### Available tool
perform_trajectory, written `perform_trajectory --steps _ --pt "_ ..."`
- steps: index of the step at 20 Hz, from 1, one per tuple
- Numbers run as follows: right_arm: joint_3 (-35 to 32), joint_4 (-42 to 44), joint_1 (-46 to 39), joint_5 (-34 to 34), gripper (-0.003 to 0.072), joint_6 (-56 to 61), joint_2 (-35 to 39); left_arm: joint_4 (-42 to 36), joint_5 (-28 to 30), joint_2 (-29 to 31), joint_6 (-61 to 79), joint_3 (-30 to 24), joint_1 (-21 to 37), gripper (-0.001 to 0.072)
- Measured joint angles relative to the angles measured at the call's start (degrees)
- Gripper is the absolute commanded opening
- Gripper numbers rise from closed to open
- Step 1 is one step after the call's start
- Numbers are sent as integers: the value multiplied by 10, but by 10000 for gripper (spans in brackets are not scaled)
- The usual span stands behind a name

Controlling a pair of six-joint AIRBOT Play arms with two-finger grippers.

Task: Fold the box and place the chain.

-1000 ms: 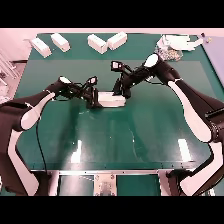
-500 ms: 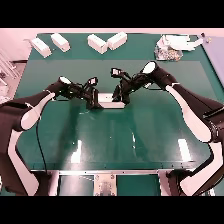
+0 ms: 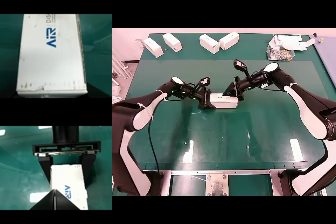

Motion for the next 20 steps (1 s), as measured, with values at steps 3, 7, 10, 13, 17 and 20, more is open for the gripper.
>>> perform_trajectory --steps 3,7,10,13,17,20 --pt "-27 13 -3 -1 9 -7 -7 0 0 0 0 0 0 569" --pt "-53 16 -1 -17 8 -8 -16 0 0 0 0 0 0 568" --pt "-60 1 5 -29 8 9 -21 0 2 0 2 0 0 569" --pt "-62 -24 13 -39 7 26 -22 1 2 0 3 0 0 569" --pt "-61 -41 17 -49 6 23 10 -1 0 0 -3 0 0 568" --pt "-54 -15 17 -49 5 31 71 -1 -1 0 -3 0 0 568"
